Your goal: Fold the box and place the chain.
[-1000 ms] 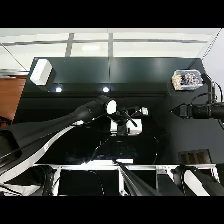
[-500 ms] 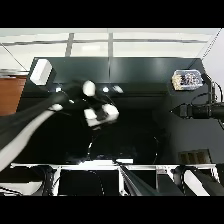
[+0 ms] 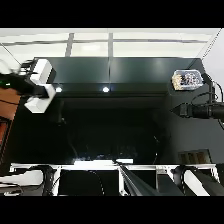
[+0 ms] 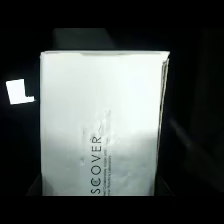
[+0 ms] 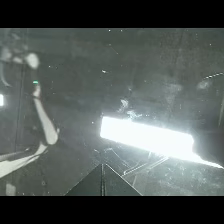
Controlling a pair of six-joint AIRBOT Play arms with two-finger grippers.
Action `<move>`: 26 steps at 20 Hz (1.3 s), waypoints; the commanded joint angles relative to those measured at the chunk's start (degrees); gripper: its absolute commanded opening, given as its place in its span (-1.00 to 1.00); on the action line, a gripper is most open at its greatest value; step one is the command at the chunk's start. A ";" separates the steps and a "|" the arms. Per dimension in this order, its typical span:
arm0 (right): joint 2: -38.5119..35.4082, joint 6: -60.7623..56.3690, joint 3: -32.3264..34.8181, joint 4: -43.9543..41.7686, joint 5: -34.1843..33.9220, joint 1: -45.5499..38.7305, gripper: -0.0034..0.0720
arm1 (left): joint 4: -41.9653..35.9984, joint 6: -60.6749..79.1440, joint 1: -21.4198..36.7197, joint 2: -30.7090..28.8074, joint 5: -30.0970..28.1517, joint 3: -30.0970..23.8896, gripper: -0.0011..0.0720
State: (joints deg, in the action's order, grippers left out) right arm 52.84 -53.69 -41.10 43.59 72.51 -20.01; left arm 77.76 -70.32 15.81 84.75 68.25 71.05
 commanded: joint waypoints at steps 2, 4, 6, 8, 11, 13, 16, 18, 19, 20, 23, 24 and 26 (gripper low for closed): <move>-0.04 -0.76 0.00 -0.04 -1.09 0.00 -0.89 | -4.94 4.85 12.33 0.81 -11.52 0.00 -0.21; -0.04 -0.96 0.00 -0.04 -1.81 0.02 -0.88 | -5.38 9.14 12.11 2.54 -15.61 0.04 -0.21; -0.04 -2.14 0.00 -0.04 -2.86 0.00 -0.89 | -5.42 10.05 10.78 5.22 -18.18 1.01 -0.16; -0.04 -2.97 0.00 -0.04 -3.76 0.00 -0.89 | -5.81 13.03 8.70 7.93 -18.67 2.47 -0.16; -0.02 -3.45 0.00 -0.04 -4.55 0.00 -0.89 | -5.81 14.62 5.81 11.45 -20.24 4.57 -0.16; -0.02 -4.24 0.00 -0.02 -4.50 0.02 -0.88 | -5.79 14.45 5.05 12.41 -22.21 4.85 0.18; -0.02 -4.39 0.00 -0.04 -4.11 0.02 -0.89 | -4.09 13.25 4.92 10.93 -22.03 5.79 0.99; -0.02 -4.33 -0.02 -0.02 -4.13 0.00 -0.89 | -3.08 11.37 4.92 8.46 -17.33 8.39 0.99; -0.02 -4.09 -0.02 -0.04 -4.20 0.00 -0.89 | -3.23 11.37 4.90 6.75 -14.01 10.14 0.99; -0.04 -4.07 -0.09 -0.09 -4.13 0.00 -0.89 | -3.69 10.43 4.90 4.83 -10.73 11.65 0.99; -0.07 -1.42 -0.09 -0.90 0.52 0.57 -0.89 | -5.81 -1.07 4.90 -2.38 0.79 12.94 0.77; -0.07 -0.22 -0.07 -0.83 2.21 1.53 -0.89 | -7.32 -3.08 4.85 -4.79 4.28 11.98 0.13; -0.11 1.44 0.02 0.42 1.77 4.81 -0.89 | -11.34 -0.83 3.96 -11.50 5.29 5.81 -0.90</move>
State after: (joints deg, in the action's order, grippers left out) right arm 52.77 -55.07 -41.12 43.11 72.53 -17.96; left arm 70.83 -68.05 20.40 80.73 66.43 80.71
